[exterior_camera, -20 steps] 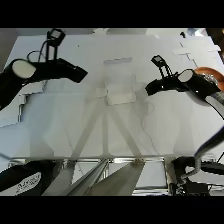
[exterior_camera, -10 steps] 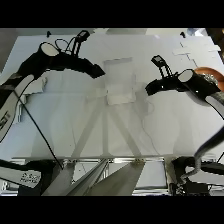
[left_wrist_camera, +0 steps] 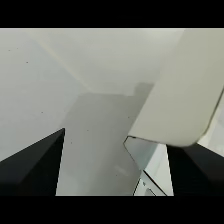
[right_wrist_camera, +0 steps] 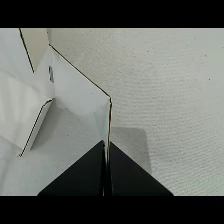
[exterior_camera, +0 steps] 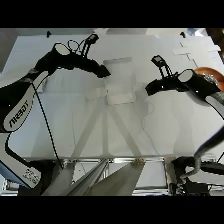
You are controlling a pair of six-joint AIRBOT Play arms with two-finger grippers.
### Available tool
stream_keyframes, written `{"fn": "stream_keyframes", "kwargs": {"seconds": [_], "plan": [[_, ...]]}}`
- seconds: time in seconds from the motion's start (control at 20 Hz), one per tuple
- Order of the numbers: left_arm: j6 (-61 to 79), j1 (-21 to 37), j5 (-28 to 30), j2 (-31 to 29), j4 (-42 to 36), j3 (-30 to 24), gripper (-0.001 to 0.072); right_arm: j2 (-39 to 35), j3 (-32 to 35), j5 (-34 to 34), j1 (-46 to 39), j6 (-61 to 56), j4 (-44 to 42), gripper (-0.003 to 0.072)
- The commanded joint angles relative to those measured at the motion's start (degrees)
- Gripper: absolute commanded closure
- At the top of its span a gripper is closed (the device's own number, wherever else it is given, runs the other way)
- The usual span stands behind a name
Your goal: Fold the box and place the chain.
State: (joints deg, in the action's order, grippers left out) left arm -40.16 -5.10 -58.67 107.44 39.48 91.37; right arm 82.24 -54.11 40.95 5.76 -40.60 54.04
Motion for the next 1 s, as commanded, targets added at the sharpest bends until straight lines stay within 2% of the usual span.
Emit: {"fn": "stream_keyframes", "kwargs": {"seconds": [0.0,0.15,0.3,0.4,0.5,0.7,0.75,0.8,0.85,0.9,0.95], "plan": [[2.9,-0.2,-2.3,0.8,0.1,0.3,0.0012,0.0,0.0,0.0,0.1,0.0,0.0,0.0671],[5.9,-0.5,-5.0,1.0,-2.2,0.3,0.0019,0.0,0.0,0.0,0.1,0.0,0.0,0.0671],[8.2,-0.8,-5.9,1.0,-2.4,0.3,0.0079,0.0,0.0,0.0,0.1,0.0,0.0,0.0671],[9.8,-0.9,-5.9,1.0,-2.4,0.3,0.0086,0.0,0.0,0.0,0.1,0.0,0.0,0.0671],[11.2,-1.0,-6.3,1.2,-2.0,0.3,0.0160,0.0,0.0,0.0,0.1,0.0,0.0,0.0671],[11.7,-1.7,-5.5,2.5,0.0,0.3,0.0177,0.0,0.0,0.0,0.1,0.0,0.0,0.0671],[11.7,-1.8,-5.4,2.7,0.0,0.3,0.0229,0.0,0.0,0.0,0.1,0.0,0.0,0.0671],[11.8,-1.8,-5.2,2.9,0.0,0.3,0.0315,0.0,0.0,0.0,0.1,0.0,0.0,0.0671],[11.9,-1.8,-5.1,2.9,0.0,0.3,0.0441,0.0,0.0,0.0,0.1,0.0,0.0,0.0671],[11.9,-1.7,-5.1,2.9,0.0,0.3,0.0517,0.0,0.0,0.0,0.1,0.0,0.0,0.0671],[11.9,-1.7,-5.0,2.9,0.0,0.3,0.0705,0.0,0.0,0.0,0.1,0.0,0.0,0.0671]]}}
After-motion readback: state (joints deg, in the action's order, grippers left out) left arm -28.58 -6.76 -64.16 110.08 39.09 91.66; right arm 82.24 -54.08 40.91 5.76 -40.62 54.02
